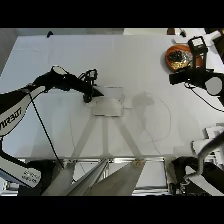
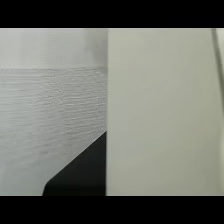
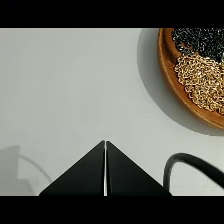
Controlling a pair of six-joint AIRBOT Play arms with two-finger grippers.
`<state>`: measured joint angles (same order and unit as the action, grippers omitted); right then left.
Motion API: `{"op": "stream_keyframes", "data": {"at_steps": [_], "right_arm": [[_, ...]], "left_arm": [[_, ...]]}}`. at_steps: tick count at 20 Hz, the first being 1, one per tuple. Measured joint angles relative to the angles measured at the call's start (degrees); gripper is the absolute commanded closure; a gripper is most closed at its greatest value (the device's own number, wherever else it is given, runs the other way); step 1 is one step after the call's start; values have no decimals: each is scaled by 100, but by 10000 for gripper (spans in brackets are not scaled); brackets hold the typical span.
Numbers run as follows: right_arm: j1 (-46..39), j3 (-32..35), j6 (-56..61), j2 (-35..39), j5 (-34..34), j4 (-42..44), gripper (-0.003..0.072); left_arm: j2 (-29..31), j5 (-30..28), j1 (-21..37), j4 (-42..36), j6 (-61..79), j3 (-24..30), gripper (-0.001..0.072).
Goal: Fold the box and place the chain.
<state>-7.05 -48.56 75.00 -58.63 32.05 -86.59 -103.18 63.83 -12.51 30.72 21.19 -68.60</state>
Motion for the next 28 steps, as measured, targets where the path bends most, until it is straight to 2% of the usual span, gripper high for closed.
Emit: {"op": "stream_keyframes", "data": {"at_steps": [28], "right_arm": [[0,0,2,0,2,0,676]], "left_arm": [[-87,-59,4,13,-92,0,696]]}}
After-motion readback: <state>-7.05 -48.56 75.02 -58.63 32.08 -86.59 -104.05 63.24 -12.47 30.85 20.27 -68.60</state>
